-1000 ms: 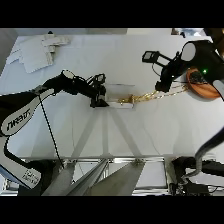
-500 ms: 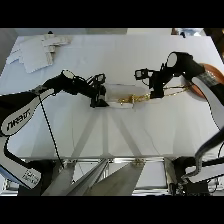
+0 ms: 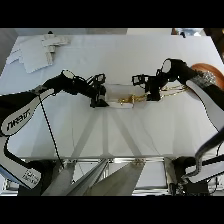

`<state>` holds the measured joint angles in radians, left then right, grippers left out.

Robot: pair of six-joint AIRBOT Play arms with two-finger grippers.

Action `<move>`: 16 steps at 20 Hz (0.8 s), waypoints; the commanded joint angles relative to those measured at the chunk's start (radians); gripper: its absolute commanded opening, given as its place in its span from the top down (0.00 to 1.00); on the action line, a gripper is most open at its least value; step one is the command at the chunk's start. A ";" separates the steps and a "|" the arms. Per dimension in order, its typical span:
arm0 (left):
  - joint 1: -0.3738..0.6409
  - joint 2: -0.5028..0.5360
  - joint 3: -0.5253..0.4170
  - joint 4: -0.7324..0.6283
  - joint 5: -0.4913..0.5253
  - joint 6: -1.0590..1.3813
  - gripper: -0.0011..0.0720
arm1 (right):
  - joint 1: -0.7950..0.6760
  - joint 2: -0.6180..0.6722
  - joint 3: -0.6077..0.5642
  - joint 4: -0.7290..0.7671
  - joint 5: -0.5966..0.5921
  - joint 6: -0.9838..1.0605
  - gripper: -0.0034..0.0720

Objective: Fold the box and place the chain.

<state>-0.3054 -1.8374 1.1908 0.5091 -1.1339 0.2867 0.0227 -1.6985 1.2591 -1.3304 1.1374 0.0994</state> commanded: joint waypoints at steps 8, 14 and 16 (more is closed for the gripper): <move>0.000 0.000 0.000 0.000 0.000 0.000 0.42 | 0.001 0.029 -0.079 -0.001 0.012 0.008 0.93; 0.000 0.000 0.000 0.000 0.000 0.000 0.42 | 0.001 0.180 -0.079 0.051 0.002 0.045 0.93; 0.000 0.000 0.000 0.000 0.000 0.000 0.42 | 0.001 0.225 -0.079 0.108 -0.006 0.118 0.93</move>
